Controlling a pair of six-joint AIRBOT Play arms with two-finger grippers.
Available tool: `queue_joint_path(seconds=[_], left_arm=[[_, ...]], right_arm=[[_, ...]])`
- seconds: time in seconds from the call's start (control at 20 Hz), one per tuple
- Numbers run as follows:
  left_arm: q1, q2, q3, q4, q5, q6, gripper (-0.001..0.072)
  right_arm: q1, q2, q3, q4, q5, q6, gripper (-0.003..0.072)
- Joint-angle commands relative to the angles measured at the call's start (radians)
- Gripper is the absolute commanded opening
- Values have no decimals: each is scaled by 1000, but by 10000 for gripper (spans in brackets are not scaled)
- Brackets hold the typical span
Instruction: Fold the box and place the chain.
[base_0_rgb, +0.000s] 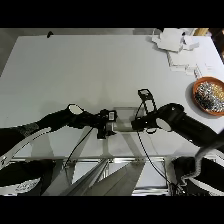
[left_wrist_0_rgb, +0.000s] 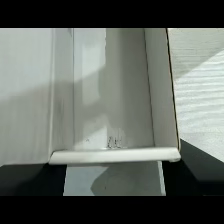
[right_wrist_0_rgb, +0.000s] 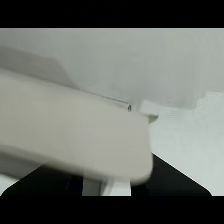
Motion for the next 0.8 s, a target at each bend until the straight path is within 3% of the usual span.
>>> queue_joint_path(seconds=[0.0,0.15,0.3,0.75], left_arm=[[0,0,0,-1,0,-1,334],[0,0,0,0,0,-1,334],[0,0,0,-1,0,-1,334],[0,0,0,-1,0,-1,334]], right_arm=[[1,200,0,-36,35,-209,293],[-8,388,0,-171,26,-255,292],[-102,491,0,-315,18,-254,292],[-712,451,0,-241,-132,-435,294]])
